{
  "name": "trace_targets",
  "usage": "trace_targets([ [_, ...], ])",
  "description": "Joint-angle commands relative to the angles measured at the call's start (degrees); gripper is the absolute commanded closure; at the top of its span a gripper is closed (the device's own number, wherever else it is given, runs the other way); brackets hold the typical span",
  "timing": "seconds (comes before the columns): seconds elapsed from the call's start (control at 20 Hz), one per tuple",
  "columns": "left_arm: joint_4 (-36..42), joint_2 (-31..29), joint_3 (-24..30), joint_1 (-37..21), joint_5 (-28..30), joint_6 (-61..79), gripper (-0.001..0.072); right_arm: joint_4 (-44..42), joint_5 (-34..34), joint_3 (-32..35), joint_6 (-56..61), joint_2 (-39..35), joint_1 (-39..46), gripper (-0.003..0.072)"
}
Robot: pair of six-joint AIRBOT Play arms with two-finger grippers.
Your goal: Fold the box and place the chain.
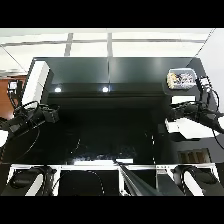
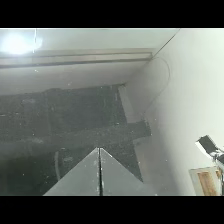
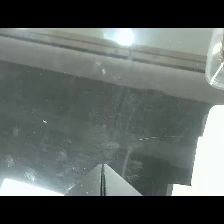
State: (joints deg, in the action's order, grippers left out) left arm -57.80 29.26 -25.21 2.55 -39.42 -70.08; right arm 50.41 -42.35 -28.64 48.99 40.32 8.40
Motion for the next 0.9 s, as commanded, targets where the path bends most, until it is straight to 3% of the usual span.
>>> trace_targets([
  [0.0,0.0,0.0,0.0,0.0,0.0,0.0,0.0679,0.0,0.0,0.0,0.0,0.0,0.0,0.0673],
  [0.65,0.0,0.0,0.0,0.0,0.0,0.0,0.0679,0.0,0.1,0.0,0.0,0.0,0.0,0.0673],
  [0.85,0.0,0.0,0.0,0.0,4.2,0.0,0.0679,-1.2,0.3,0.0,0.0,0.0,-0.1,0.0673],
])
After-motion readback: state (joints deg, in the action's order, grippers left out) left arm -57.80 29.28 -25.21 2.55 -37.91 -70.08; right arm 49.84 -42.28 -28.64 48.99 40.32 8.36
